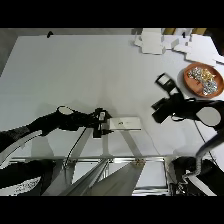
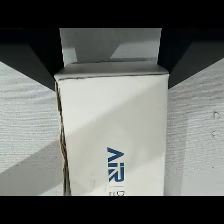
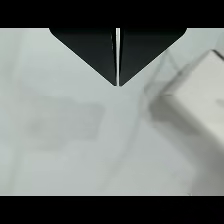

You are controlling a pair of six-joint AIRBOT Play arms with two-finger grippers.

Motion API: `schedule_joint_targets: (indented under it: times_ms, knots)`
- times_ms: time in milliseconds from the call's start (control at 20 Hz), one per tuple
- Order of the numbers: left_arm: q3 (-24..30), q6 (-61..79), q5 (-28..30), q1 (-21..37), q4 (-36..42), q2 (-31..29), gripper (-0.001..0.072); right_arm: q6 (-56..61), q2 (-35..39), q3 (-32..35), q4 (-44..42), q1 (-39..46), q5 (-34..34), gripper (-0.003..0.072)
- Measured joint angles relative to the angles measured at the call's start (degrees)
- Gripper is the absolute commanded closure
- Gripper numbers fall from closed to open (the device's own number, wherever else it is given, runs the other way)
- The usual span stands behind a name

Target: Fold the box and place the chain.

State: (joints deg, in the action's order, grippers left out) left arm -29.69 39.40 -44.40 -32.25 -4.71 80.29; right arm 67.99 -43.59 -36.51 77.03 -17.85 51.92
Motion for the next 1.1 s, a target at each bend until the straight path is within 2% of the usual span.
schedule_joint_targets:
  times_ms: [150,350,700,1100]
  knots:
    - [0.0,0.02,-0.02,0.0,0.0,0.0,0.0612,7.21,-1.36,0.04,3.89,3.87,2.12,0.0671]
    - [0.0,0.02,-0.02,0.0,-0.02,0.0,0.0612,11.1,-5.03,0.09,5.97,6.58,5.31,0.067]
    - [0.0,0.02,0.0,0.0,-0.02,0.0,0.0612,12.72,-8.26,0.09,6.8,7.5,9.88,0.067]
    - [0.0,0.02,-0.02,0.0,0.0,0.0,0.0612,12.98,-8.61,0.09,6.8,7.56,11.13,0.067]
